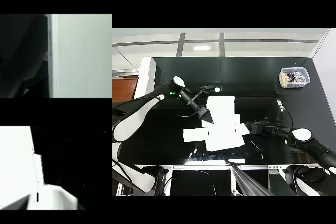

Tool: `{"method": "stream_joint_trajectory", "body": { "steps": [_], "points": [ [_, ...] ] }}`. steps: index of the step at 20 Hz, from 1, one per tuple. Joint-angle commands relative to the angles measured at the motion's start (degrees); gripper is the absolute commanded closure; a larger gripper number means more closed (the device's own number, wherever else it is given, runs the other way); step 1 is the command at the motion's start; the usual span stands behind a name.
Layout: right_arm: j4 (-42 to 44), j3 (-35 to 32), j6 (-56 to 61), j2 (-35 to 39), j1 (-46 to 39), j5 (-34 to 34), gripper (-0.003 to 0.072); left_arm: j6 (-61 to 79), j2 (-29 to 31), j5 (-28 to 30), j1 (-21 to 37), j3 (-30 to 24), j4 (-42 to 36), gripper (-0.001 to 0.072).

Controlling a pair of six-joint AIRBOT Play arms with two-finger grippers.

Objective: Fold the box and place the chain.

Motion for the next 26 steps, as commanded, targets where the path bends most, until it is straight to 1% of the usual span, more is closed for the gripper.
{"method": "stream_joint_trajectory", "body": {
  "steps": [1,2,4,5,6,7,8,9,10,11,12,15,17,21,24,26],
  "points": [
    [-12.22,4.94,0.07,0.15,-4.72,7.13,-0.0025,0.31,-0.55,-0.96,0.0,3.08,1.33,0.0687],
    [-18.82,8.66,0.35,0.37,-7.78,12.74,-0.0025,-0.44,0.04,-0.39,0.0,3.39,1.66,0.0688],
    [-30.56,16.9,0.42,1.09,-13.31,23.85,-0.0025,-0.81,3.28,1.92,-0.57,2.73,2.97,0.0689],
    [-35.23,20.57,0.42,1.46,-15.5,28.33,-0.0024,0.11,6.23,3.78,-1.22,1.05,2.71,0.0689],
    [-39.17,23.67,0.26,1.75,-17.05,31.95,-0.0023,1.46,9.88,7.17,-2.01,-1.77,2.1,0.069],
    [-43.21,26.32,0.17,1.92,-18.25,34.6,-0.0023,4.02,14.91,13.49,-3.02,-6.64,0.59,0.0689],
    [-46.12,27.87,-0.07,1.97,-18.67,35.65,-0.0023,8.96,20.33,20.79,-4.2,-12.55,-2.1,0.0687],
    [-47.15,28.02,-1.62,1.97,-18.64,35.47,-0.0023,16.13,24.87,27.19,-5.44,-17.94,-5.33,0.0685],
    [-46.36,27.58,-4.83,1.9,-18.47,35.08,-0.0023,25.2,28.63,33.42,-6.84,-22.91,-8.83,0.0684],
    [-44.94,26.77,-7.61,1.9,-18.01,34.38,-0.0022,34.05,30.62,37.4,-8.15,-26.12,-11.61,0.0684],
    [-43.67,25.59,-10.88,1.9,-17.22,34.1,-0.0022,40.48,30.99,39.21,-9.42,-27.58,-12.2,0.0684],
    [-43.36,21.38,-19.45,1.9,-14.29,32.85,-0.0022,47.87,27.63,41.64,-12.46,-26.58,-7.32,0.0684],
    [-43.36,18.78,-22.64,1.9,-11.91,31.47,-0.0022,48.02,24.39,43.78,-13.46,-25.11,-5.99,0.0684],
    [-43.34,14.75,-27.12,1.9,-6.6,27.23,-0.0022,48.02,19.23,43.82,-13.62,-22.43,-5.99,0.0684],
    [-43.34,12.28,-28.79,1.86,-2.75,23.17,-0.0022,49.07,18.12,43.82,-13.66,-21.99,-5.97,0.0683],
    [-43.34,10.38,-30.58,1.79,-0.37,21.64,-0.0022,49.07,18.12,43.87,-13.64,-21.97,-5.97,0.0683]
  ]
}}
